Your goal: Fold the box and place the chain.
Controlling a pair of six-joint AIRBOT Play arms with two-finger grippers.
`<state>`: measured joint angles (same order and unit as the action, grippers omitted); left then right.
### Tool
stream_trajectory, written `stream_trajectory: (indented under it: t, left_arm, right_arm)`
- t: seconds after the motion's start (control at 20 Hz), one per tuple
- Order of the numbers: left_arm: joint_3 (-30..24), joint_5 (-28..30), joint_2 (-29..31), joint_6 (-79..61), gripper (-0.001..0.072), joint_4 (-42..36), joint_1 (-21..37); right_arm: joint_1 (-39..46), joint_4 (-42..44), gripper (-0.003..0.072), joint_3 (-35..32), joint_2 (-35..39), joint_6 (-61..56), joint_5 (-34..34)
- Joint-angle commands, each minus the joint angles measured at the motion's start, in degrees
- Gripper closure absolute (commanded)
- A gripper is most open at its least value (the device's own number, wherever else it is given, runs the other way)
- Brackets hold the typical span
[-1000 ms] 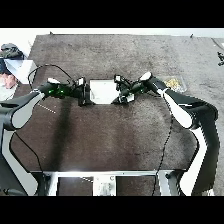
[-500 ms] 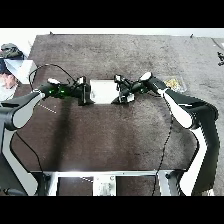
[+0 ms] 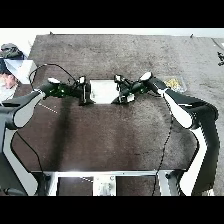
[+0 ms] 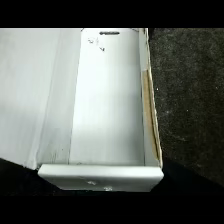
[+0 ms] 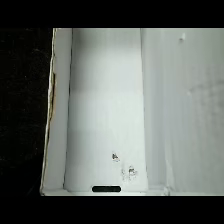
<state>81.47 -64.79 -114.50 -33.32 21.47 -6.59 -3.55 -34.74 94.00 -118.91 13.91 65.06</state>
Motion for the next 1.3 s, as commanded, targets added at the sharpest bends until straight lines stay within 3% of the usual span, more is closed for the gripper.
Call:
stream_trajectory:
  t: [0.0,0.9,1.0,1.25]
  left_arm:
    - [0.1,0.2,-0.2,-0.2,-0.0008,0.1,-0.2]
    - [1.5,-1.7,-1.5,-1.7,-0.0006,0.0,-0.9]
    - [1.4,-1.9,-1.5,-1.1,0.0129,0.1,-0.9]
    - [1.4,-1.8,-1.7,0.2,0.0127,0.5,-0.9]
  right_arm:
    - [-0.1,0.0,0.031,0.0,0.0,0.0,0.1]
    - [-0.1,0.0,0.031,0.0,0.0,0.0,0.1]
    - [-0.1,0.0,0.031,0.0,0.0,0.0,0.1]
    - [-0.1,0.0,0.031,0.0,0.0,0.0,0.1]
